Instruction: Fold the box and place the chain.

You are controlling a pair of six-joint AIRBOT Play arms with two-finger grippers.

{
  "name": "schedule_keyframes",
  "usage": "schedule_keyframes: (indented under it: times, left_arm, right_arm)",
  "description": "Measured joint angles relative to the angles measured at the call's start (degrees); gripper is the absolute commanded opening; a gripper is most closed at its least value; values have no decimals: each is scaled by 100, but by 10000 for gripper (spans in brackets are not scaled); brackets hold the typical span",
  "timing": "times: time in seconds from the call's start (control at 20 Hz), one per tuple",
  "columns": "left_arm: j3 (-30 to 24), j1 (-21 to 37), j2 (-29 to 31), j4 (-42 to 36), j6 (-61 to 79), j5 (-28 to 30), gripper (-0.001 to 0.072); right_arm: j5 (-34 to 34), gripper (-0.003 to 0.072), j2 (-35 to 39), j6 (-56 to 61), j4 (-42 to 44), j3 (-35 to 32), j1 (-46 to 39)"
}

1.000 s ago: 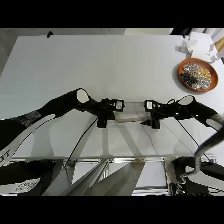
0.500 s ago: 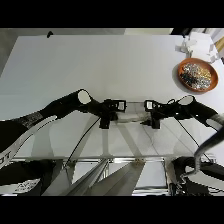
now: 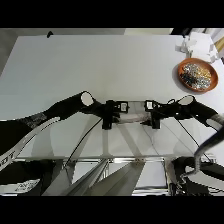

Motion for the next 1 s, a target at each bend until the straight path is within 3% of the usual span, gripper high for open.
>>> schedule_keyframes:
  times: [0.35,0.45,0.55,1.0]
  left_arm:
    - [-2,-15,0,-17,-90,-66,189]
    - [-2,15,87,72,-367,-125,66]
    - [-2,105,247,260,-898,-199,3]
    - [-7,922,1045,1152,-3943,-1180,3]
  right_arm:
    - [4,410,0,4,-2,0,0]
    - [4,410,0,20,7,0,0]
    - [2,410,0,26,13,-2,0]
    - [-9,410,0,24,13,-2,0]
